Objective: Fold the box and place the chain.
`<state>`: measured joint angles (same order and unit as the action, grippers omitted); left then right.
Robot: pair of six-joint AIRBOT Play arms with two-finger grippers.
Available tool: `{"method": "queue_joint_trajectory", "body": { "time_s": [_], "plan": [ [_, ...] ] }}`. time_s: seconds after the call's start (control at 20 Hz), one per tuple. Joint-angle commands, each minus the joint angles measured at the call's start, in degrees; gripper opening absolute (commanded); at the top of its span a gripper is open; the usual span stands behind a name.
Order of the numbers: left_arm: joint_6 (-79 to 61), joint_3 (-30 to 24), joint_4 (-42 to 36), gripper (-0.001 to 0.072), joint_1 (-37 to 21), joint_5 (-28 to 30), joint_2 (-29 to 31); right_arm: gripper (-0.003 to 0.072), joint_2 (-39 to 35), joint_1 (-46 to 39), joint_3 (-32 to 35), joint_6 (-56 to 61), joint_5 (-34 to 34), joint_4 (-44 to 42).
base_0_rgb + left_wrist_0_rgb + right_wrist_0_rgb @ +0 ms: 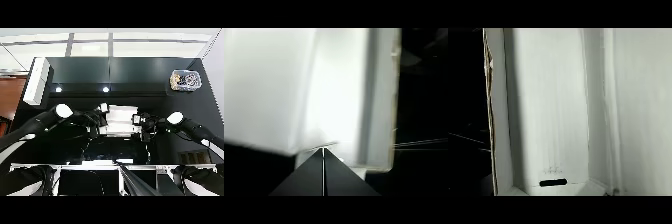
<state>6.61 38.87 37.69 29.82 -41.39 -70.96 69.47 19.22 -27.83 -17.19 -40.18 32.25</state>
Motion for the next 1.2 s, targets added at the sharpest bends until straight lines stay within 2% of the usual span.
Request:
{"method": "queue_joint_trajectory", "body": {
  "time_s": [0.0, 0.1, 0.25, 0.35, 0.4, 0.5, 0.6, 0.7, 0.8, 0.85, 0.95, 1.15],
  "plan": [
    [16.5, 0.8, 8.6, 0.0025, -6.3, -3.5, 7.6, 0.047, 0.0, 0.1, 0.0, 0.0, 0.2, 0.0],
    [21.9, 0.8, 8.8, 0.0025, -12.2, -7.8, 12.7, 0.047, 0.0, 0.1, 0.0, 0.0, 0.2, 0.0],
    [45.2, -0.7, 8.9, 0.0024, -21.4, -9.1, 15.0, 0.047, 0.0, 0.1, 0.0, 0.0, 0.2, 0.0],
    [66.2, -4.6, 8.8, 0.0025, -26.7, -10.5, 13.0, 0.0471, 0.0, 0.1, 0.0, 0.0, 0.2, 0.0],
    [72.9, -6.5, 8.2, 0.0025, -29.1, -14.1, 10.6, 0.047, 0.0, 0.1, 0.0, 0.0, 0.2, 0.0],
    [69.8, -8.4, 6.3, 0.0024, -32.0, -22.2, 4.2, 0.047, 0.0, 0.1, 0.0, 0.0, 0.1, 0.0],
    [67.8, -9.4, 4.7, 0.0023, -31.0, -23.2, -0.7, 0.047, 0.0, 0.1, 0.0, 0.0, 0.1, 0.0],
    [66.2, -9.2, 3.6, 0.0023, -26.9, -20.1, -4.1, 0.047, 0.0, 0.1, 0.0, 0.0, 0.1, 0.0],
    [62.9, -8.0, -2.7, 0.0023, -22.7, -19.1, -6.9, 0.047, 0.0, 0.1, 0.0, 0.0, 0.2, 0.0],
    [60.5, -7.1, -5.4, 0.0023, -20.6, -19.1, -7.8, 0.047, 0.0, 0.1, 0.0, 0.0, 0.2, 0.0],
    [59.3, -5.3, -6.1, 0.0023, -16.7, -18.4, -8.4, 0.047, 0.0, 0.1, 0.0, 0.0, 0.2, 0.0],
    [58.4, -3.3, -6.3, 0.0024, -15.5, -18.7, -8.6, 0.047, 0.0, 0.1, 0.0, 0.0, 0.2, -0.1]
  ]
}}
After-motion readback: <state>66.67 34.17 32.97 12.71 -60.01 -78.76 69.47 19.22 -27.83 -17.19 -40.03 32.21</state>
